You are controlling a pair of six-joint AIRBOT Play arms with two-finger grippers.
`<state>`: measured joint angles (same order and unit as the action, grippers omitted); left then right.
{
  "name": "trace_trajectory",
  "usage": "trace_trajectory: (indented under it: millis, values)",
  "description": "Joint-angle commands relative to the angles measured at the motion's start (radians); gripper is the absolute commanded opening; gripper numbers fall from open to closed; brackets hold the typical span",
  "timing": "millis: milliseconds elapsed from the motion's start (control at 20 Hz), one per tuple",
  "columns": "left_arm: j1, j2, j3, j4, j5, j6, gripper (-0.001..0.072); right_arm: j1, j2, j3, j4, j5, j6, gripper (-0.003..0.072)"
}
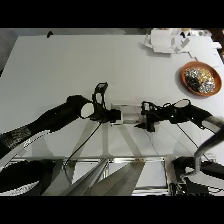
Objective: Fold the box and place the chain.
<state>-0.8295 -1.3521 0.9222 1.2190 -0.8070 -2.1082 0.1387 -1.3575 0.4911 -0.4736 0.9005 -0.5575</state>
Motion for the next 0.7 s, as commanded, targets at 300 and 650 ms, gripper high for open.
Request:
trace_trajectory:
  millis: [300,650]
  values:
    - [-0.047,-0.012,0.055,0.148,-0.111,-0.185,0.0285,0.0,0.001,0.0,0.0,0.001,-0.001,0.0339]
    - [-0.075,-0.103,0.165,0.197,-0.208,-0.188,0.0376,0.0,0.001,0.0,0.0,0.001,-0.001,0.0339]
